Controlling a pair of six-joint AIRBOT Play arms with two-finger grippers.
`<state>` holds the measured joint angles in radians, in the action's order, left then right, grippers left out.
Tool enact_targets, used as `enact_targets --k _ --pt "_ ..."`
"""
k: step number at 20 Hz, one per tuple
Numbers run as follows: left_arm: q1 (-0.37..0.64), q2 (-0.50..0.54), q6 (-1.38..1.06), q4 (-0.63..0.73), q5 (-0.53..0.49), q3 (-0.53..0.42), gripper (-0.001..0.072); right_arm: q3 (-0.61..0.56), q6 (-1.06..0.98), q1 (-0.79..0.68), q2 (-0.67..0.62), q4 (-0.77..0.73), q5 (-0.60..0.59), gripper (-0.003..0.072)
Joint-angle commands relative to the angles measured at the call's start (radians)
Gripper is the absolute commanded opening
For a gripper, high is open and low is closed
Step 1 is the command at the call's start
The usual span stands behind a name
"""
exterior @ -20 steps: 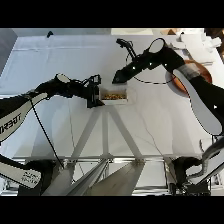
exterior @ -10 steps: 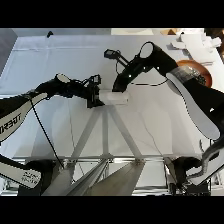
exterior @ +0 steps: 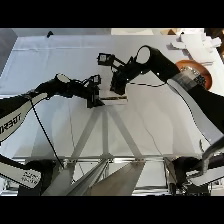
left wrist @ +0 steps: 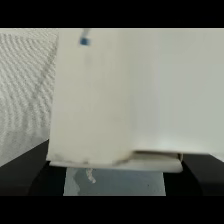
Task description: Fold the box and place the chain.
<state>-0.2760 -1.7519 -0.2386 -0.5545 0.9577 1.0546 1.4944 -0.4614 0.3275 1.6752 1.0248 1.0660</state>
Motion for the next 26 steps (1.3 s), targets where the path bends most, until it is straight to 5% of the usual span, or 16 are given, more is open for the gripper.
enact_targets --k 1,4,11,19,26 --pt "0.000 -0.001 0.000 0.000 0.000 0.000 0.0113 -0.149 0.023 0.029 -0.083 0.068 -0.246 0.0299" --pt "0.000 -0.001 0.000 0.000 0.000 0.000 0.0113 -0.272 0.022 0.055 -0.180 0.066 -0.389 0.0299" --pt "0.000 0.000 0.000 -0.001 0.000 0.000 0.0113 -0.294 0.055 0.006 -0.205 0.005 -0.282 0.0298" --pt "0.000 -0.001 0.000 0.000 0.000 0.000 0.0113 -0.294 0.327 -0.074 -0.148 -0.250 -0.182 0.0298" --pt "0.000 -0.001 0.000 0.000 0.000 0.000 0.0113 -0.293 0.339 -0.079 -0.114 -0.230 -0.148 0.0193"
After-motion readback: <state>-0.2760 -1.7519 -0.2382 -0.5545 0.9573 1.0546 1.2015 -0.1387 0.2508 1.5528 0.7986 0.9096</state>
